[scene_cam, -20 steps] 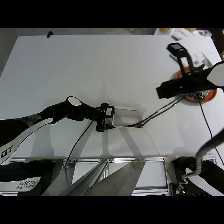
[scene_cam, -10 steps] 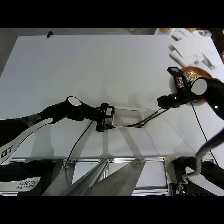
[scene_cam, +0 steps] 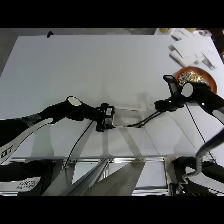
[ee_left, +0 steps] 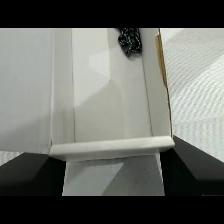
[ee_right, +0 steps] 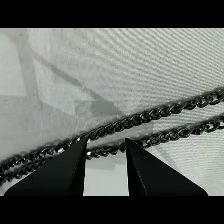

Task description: Fold the box and place the chain.

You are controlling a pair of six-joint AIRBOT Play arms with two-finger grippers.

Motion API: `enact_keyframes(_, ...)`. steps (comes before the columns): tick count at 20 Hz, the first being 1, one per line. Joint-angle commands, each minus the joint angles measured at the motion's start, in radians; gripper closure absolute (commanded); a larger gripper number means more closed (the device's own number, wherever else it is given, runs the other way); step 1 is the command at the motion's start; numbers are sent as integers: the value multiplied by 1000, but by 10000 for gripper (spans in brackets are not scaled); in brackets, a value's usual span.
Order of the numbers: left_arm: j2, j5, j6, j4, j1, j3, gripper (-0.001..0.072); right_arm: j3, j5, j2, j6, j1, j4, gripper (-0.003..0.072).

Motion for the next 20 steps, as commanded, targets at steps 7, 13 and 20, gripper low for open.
enact_keyframes(7,0,0,0,0,0,0,640,-1,-40,-46,29,-1,-24,422)
enact_keyframes(13,0,0,0,0,0,0,640,-1,-19,-48,24,3,-23,673)
enact_keyframes(20,0,0,0,0,0,0,640,-1,146,276,13,98,-16,673)
